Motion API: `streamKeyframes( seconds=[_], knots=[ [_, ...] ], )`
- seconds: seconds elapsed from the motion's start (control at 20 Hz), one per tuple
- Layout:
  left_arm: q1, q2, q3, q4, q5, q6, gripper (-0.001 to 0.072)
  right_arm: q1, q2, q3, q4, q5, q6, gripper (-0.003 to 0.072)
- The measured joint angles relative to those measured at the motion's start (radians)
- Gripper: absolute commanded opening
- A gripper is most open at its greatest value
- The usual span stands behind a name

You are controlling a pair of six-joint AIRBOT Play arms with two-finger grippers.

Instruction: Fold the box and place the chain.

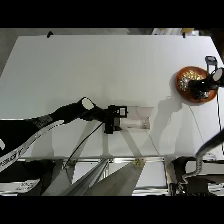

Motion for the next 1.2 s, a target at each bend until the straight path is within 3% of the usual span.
streamKeyframes(
  seconds=[0.05,0.25,0.45,0.8,1.2],
  knots=[
    [0.000,0.000,0.000,0.000,0.000,0.000,0.0390,0.000,-0.003,0.001,0.000,0.000,0.000,0.0019],
    [0.000,0.000,0.000,0.000,0.000,0.000,0.0390,0.000,0.000,0.001,0.000,0.023,-0.001,0.0015],
    [0.000,0.000,0.000,0.000,0.000,0.000,0.0390,0.000,0.082,0.005,-0.005,0.076,-0.001,0.0015],
    [0.000,0.000,0.000,0.000,0.000,0.000,0.0390,0.000,0.403,0.006,0.040,0.299,-0.056,0.0016],
    [0.000,0.000,0.000,0.000,0.000,0.000,0.0390,0.000,0.733,0.006,0.384,0.612,-0.146,0.0017]
  ],
)
